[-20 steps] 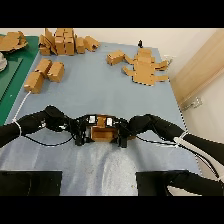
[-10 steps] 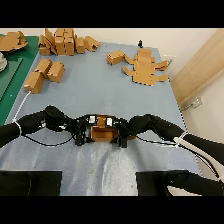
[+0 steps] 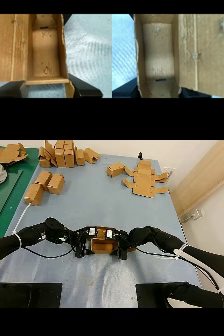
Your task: Fold the box.
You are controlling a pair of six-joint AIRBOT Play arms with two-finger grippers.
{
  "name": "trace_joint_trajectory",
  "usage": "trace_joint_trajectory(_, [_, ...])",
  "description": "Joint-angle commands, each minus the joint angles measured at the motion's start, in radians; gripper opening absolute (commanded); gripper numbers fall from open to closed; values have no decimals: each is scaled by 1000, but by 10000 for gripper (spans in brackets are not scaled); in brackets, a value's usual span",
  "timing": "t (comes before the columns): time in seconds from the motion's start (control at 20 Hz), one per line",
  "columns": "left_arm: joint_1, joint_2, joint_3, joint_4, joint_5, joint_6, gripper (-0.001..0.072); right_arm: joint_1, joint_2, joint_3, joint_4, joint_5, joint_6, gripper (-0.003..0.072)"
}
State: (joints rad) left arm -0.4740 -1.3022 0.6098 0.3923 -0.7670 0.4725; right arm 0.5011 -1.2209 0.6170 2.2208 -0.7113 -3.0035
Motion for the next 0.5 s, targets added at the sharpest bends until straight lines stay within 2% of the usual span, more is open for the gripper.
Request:
trace_joint_trajectory(0.0, [1, -1, 1, 0, 0, 0, 380, -2, 1, 1, -9, -8, 0, 508])
trace_joint_trajectory(0.05, [1, -1, 1, 0, 0, 0, 380, -2, 1, 2, -21, -25, 0, 555])
trace_joint_trajectory(0.25, [1, -1, 1, 0, 0, 0, 380, -1, 1, 5, -23, 10, 0, 579])
trace_joint_trajectory(0.35, [1, -1, 1, 0, 0, 0, 379, -2, 1, 11, -16, -13, 2, 586])
trace_joint_trajectory(0.4, [1, -1, 1, 0, 0, 0, 380, -2, 1, 19, -13, -65, 3, 720])
trace_joint_trajectory(0.45, [1, -1, 1, 0, 0, 0, 380, -12, 1, 29, -18, -118, 3, 720])
